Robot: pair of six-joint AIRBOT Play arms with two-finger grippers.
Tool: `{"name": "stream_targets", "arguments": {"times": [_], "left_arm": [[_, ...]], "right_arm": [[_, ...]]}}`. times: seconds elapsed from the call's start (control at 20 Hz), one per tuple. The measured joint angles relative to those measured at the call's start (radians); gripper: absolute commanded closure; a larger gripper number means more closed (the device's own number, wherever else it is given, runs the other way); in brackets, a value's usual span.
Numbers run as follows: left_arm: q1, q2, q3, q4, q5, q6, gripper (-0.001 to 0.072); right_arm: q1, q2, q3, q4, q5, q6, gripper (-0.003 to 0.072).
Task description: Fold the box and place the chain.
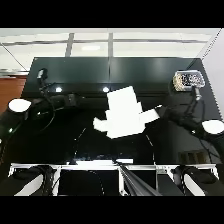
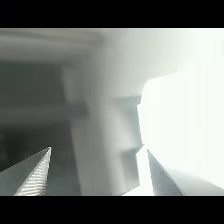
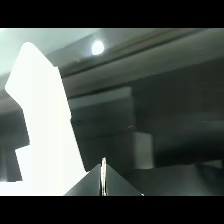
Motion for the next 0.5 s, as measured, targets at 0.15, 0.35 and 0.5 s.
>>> {"name": "stream_targets", "arguments": {"times": [0.15, 0.35, 0.5], "left_arm": [[-0.004, -0.156, 0.097, -0.026, -0.162, 0.012, -0.0002], [-0.004, -0.360, 0.220, -0.027, -0.351, 0.005, -0.0002], [-0.029, -0.486, 0.302, 0.002, -0.473, -0.002, 0.0002]], "right_arm": [[0.171, 0.014, -0.025, 0.014, -0.141, 0.000, 0.0671], [0.267, 0.022, -0.037, 0.026, -0.217, 0.000, 0.0671], [0.291, 0.023, -0.039, 0.029, -0.232, 0.002, 0.0671]]}}
